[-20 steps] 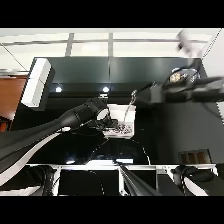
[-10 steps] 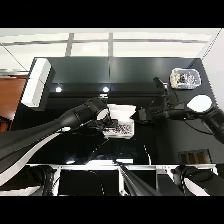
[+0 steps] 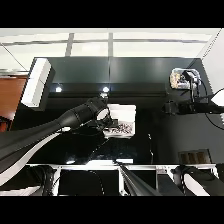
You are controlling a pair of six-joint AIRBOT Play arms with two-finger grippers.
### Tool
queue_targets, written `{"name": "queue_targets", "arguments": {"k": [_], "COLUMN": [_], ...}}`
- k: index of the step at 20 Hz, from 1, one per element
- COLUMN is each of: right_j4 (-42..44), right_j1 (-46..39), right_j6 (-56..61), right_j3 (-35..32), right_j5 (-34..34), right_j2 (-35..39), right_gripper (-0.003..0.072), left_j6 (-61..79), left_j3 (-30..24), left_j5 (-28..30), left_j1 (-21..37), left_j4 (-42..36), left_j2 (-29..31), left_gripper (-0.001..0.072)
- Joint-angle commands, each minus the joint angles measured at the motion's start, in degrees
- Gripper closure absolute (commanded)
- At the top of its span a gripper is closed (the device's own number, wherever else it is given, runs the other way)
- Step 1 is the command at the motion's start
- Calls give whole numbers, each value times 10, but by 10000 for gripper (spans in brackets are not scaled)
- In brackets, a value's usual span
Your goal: Fold the box and place the chain.
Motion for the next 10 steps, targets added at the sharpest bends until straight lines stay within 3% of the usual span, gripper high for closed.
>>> {"name": "queue_targets", "arguments": {"k": [1,8,9,10], "right_j4": [-39,-39,-39,-39], "right_j1": [-11,-10,-10,-10], "right_j6": [0,0,0,0], "right_j3": [1,-21,-30,-37], "right_j5": [-22,-54,-62,-66], "right_j2": [1,1,1,1], "right_gripper": [375,375,375,375], "left_j6": [0,0,0,0], "left_j3": [0,0,1,3], "left_j5": [-1,-8,-5,-5], "left_j1": [0,0,0,-1], "left_j4": [3,2,0,2], "left_j2": [0,1,5,11], "left_gripper": [683,678,598,423]}}
